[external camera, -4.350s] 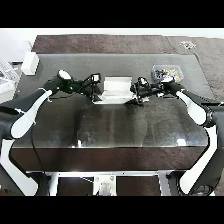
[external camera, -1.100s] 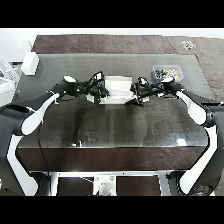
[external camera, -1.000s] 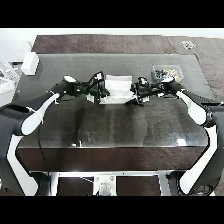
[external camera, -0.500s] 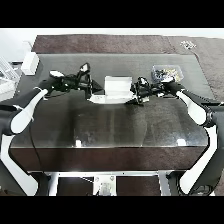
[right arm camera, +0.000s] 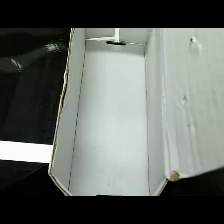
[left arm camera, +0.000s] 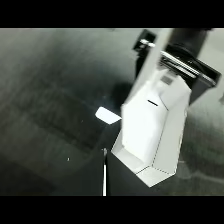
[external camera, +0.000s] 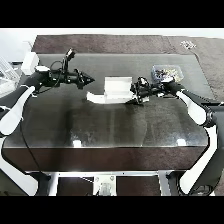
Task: Fold the box and place the chain.
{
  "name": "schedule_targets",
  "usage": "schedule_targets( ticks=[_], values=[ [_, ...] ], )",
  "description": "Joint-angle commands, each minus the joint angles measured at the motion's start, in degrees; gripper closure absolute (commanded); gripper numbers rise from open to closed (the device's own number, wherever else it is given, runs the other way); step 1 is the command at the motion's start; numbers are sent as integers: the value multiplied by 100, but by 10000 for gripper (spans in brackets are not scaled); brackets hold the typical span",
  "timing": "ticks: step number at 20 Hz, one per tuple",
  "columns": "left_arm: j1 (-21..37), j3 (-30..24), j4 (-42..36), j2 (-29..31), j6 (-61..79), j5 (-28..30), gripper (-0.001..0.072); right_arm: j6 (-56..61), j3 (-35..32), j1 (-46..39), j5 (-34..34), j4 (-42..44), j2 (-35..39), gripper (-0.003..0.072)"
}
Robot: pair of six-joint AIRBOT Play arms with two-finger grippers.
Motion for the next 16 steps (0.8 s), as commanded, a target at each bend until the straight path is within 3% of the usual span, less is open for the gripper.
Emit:
schedule_targets(
  ticks=[1,5,8,16],
  values=[
    [42,7,669,22,-2319,553,689,2,2,0,2,2,0,104],
    [42,7,1884,22,-3840,691,689,2,2,0,0,2,0,104],
    [42,0,2083,22,-4494,295,689,2,2,0,2,2,0,104],
    [420,-232,2612,116,-5180,39,689,2,2,0,2,2,0,104]
  ],
)
